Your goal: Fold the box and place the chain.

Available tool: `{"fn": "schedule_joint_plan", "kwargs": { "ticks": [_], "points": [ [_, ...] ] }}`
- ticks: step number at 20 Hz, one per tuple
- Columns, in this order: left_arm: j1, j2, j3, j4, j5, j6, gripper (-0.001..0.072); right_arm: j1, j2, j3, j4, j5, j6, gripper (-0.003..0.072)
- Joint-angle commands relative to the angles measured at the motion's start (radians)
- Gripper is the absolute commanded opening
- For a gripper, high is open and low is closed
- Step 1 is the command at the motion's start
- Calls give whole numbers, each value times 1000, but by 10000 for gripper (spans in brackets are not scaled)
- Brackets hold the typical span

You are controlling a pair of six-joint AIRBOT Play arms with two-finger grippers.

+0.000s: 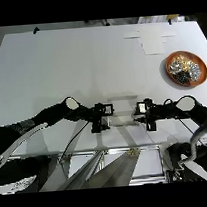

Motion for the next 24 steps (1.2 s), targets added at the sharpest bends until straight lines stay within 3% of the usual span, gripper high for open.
{"fn": "schedule_joint_plan", "kwargs": {
  "ticks": [1,6,8,10,11,16,20,24],
  "points": [
    [1,1,1,0,0,0,140,0,-1,-3,0,9,0,355],
    [1,1,1,0,0,0,140,0,1,-3,0,58,18,354],
    [1,1,1,0,0,0,140,0,28,-3,-11,64,122,323],
    [1,1,1,0,0,0,140,0,101,-3,-100,56,268,109],
    [1,1,1,0,0,0,140,0,143,-3,-151,55,336,86],
    [1,1,1,0,0,1,140,0,294,21,-344,18,770,77],
    [1,1,1,0,0,1,140,-40,292,126,-407,18,1050,17],
    [1,1,1,0,0,1,140,-225,218,142,-440,56,1419,17]
  ]
}}
